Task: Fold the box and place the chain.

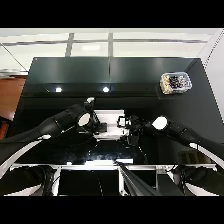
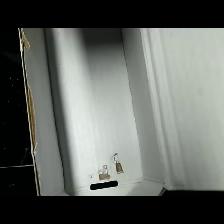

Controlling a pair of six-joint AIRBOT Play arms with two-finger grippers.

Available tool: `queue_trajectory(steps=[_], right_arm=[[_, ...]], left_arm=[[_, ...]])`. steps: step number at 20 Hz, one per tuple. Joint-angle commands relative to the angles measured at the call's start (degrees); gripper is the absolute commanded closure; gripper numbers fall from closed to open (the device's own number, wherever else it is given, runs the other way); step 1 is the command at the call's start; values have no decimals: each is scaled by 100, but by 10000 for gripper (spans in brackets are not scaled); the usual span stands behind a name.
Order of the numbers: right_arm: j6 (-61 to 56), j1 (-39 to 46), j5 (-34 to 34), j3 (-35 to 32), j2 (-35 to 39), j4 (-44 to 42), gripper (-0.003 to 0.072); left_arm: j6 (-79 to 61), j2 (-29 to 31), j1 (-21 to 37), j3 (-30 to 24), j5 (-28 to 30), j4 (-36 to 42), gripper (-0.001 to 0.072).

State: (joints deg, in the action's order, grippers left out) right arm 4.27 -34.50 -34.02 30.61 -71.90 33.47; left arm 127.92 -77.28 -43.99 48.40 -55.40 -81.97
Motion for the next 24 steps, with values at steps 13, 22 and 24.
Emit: queue_trajectory(steps=[13, 22, 24], right_arm=[[0, -4, 0, -4, -4, 0, 248], [0, -4, 0, -4, -4, -2, 248], [-2, -2, 2, -4, -4, -20, 165]], left_arm=[[9, -15, -61, 105, -170, -9, 285], [4, -122, -61, 127, -120, 22, 680], [-7, -162, -61, 129, -225, 15, 680]])
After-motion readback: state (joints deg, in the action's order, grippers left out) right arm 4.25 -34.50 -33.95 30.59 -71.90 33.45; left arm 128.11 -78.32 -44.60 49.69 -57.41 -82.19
